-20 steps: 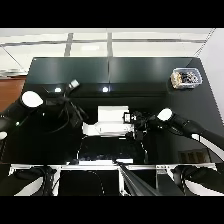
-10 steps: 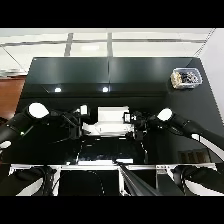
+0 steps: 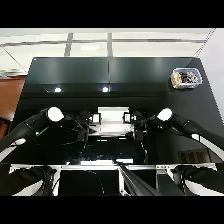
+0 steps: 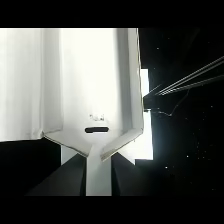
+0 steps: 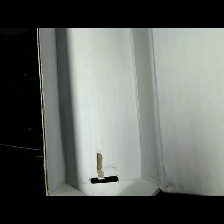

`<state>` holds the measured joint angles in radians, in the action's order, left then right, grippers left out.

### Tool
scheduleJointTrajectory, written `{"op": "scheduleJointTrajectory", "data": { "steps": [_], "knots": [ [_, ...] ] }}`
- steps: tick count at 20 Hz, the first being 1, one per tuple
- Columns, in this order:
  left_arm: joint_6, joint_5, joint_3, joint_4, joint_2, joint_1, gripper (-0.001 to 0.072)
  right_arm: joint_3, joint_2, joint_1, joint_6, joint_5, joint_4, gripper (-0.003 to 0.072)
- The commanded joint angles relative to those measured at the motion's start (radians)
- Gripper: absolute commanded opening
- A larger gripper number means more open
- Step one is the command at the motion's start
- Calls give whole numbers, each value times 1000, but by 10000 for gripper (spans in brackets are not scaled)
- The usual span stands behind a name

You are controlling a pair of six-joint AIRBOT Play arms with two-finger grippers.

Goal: Fold the box and place the chain.

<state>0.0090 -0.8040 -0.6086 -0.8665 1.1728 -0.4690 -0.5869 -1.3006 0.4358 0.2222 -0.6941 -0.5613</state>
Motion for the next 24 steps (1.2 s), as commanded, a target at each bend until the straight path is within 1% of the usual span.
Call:
{"op": "scheduleJointTrajectory", "data": {
  "steps": [1,7,12,14,17,18,19,20,21,22,23,24],
  "knots": [
    [-16,18,0,24,8,-15,177,0,0,0,0,0,0,200],
    [-16,38,0,181,17,-16,175,0,0,0,0,0,0,201],
    [-11,49,0,315,79,-16,175,0,0,0,0,0,0,200],
    [-12,38,0,307,83,-16,175,0,0,0,0,0,0,200],
    [-11,30,0,269,83,-16,105,0,-1,0,0,0,0,200],
    [-11,31,0,257,83,-16,127,0,0,0,0,0,0,200],
    [-11,35,0,257,83,-16,313,0,0,0,0,0,0,200],
    [-11,38,0,257,83,-16,447,0,-1,0,0,0,0,200],
    [-12,37,0,249,83,-16,430,0,0,0,0,0,0,200],
    [-12,35,0,246,83,-16,305,0,0,0,0,0,0,201],
    [-11,35,0,246,83,-16,312,0,-1,0,0,0,0,201],
    [-11,37,0,244,81,-16,364,0,0,0,0,0,0,201]
  ]
}}
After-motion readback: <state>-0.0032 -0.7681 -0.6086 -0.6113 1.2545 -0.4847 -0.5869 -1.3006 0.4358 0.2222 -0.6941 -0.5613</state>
